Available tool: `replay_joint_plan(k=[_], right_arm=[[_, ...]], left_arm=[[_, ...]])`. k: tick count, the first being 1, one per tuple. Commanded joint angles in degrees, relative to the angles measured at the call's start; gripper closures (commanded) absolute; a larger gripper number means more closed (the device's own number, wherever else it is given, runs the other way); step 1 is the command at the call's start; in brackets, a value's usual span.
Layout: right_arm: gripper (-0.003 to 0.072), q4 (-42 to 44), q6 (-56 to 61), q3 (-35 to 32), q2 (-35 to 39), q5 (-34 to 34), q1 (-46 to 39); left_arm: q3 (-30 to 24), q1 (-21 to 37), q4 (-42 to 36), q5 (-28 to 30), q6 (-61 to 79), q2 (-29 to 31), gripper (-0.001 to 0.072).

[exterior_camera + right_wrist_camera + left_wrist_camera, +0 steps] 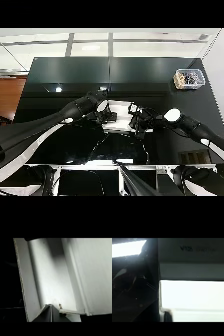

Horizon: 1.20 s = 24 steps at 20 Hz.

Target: Fold the box and place the chain.

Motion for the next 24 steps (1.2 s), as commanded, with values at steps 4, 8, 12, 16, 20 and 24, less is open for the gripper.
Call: replay_joint_plan(k=[4,8,12,16,20,24], right_arm=[[0.0664,-15.2,32.1,2.9,8.1,6.7,-7.8],[0.0664,-25.7,57.6,2.7,12.3,7.8,-28.5],[0.0664,-11.8,61.4,-5.5,12.0,8.9,-41.9],[0.0664,-9.8,60.5,-8.0,6.0,15.6,-38.4],[0.0663,4.0,51.0,-7.9,-1.9,19.7,-29.6],[0.0662,12.6,39.9,-4.9,-3.6,21.8,-24.5]], left_arm=[[0.0,0.0,-0.7,0.6,-0.1,0.0,0.0681],[0.0,0.0,-1.4,0.7,-0.1,0.0,0.0679],[0.0,0.0,-2.9,0.8,0.0,0.0,0.0679],[0.0,0.0,-2.9,-0.4,0.0,0.0,0.0679],[0.0,0.0,-2.9,-0.3,0.0,0.0,0.0679],[0.0,0.0,-2.9,-0.3,0.0,0.0,0.0679]])
